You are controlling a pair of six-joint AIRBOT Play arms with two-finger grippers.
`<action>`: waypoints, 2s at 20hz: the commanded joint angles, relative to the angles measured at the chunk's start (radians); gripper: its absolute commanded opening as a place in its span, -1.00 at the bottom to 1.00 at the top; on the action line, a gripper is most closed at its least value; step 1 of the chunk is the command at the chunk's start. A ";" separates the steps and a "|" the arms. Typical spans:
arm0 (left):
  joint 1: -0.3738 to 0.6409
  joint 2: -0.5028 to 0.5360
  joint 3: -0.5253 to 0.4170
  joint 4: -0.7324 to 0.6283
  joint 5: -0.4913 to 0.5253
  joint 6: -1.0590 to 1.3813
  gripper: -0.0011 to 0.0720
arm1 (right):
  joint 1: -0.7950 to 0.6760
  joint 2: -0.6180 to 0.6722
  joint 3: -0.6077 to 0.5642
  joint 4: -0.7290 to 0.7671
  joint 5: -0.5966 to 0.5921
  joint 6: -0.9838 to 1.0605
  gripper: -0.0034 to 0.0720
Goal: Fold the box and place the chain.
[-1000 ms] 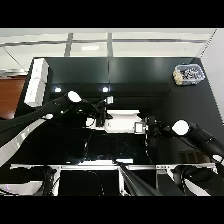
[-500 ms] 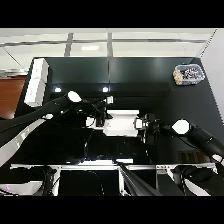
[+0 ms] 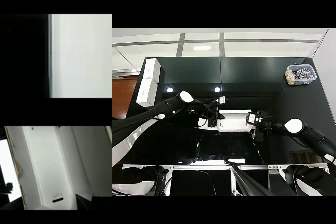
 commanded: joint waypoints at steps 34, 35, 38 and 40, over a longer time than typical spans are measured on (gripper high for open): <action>0.000 0.000 0.001 0.000 0.000 0.000 -0.91 | -0.125 -0.238 0.092 0.141 0.223 -0.320 0.92; 0.000 0.000 0.001 0.000 0.000 0.000 -0.91 | -0.126 -0.248 0.103 0.130 0.222 -0.293 0.92; 0.000 0.000 0.001 0.000 0.000 0.000 -0.91 | -0.123 -0.261 0.117 0.116 0.218 -0.258 0.92; 0.000 0.000 0.001 0.000 0.000 0.000 -0.91 | -0.114 -0.261 0.117 0.101 0.210 -0.248 0.92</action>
